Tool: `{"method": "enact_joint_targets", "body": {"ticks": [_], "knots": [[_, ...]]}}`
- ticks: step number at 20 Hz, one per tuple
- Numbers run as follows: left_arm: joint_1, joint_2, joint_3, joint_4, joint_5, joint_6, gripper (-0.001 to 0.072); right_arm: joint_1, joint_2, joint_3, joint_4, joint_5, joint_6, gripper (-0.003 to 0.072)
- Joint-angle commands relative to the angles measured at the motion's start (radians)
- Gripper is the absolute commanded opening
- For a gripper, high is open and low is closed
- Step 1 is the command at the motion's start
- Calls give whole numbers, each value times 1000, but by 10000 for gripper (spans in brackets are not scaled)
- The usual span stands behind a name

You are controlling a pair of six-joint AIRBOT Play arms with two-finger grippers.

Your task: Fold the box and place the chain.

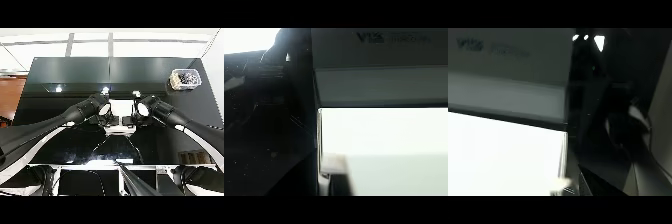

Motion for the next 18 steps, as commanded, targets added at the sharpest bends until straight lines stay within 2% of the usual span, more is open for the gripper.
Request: {"method": "enact_joint_targets", "body": {"ticks": [1,4,7,10,11,13,14,15,16,18], "knots": [[0,0,0,-3,-3,-5,31,-13,56,16,-2,49,-60,389],[0,0,0,-3,-2,-4,32,-30,209,15,-83,57,-103,389],[0,0,0,-3,-2,-4,31,-92,368,15,-295,51,-101,388],[0,0,0,-3,-2,-5,31,-241,405,11,-578,23,-80,388],[0,0,0,-3,-2,-4,32,-306,404,-4,-635,-42,-80,371],[0,0,0,-2,-2,-4,31,-460,398,-58,-648,-262,-61,371],[0,0,0,-3,-2,-5,31,-537,384,-87,-641,-369,24,373],[0,0,0,-2,-2,-4,31,-604,355,-97,-624,-434,130,463],[0,-1,0,-2,-2,-4,31,-664,307,-93,-578,-490,186,717],[0,-1,0,-2,-2,-4,31,-743,180,-17,-347,-519,68,717]]}}
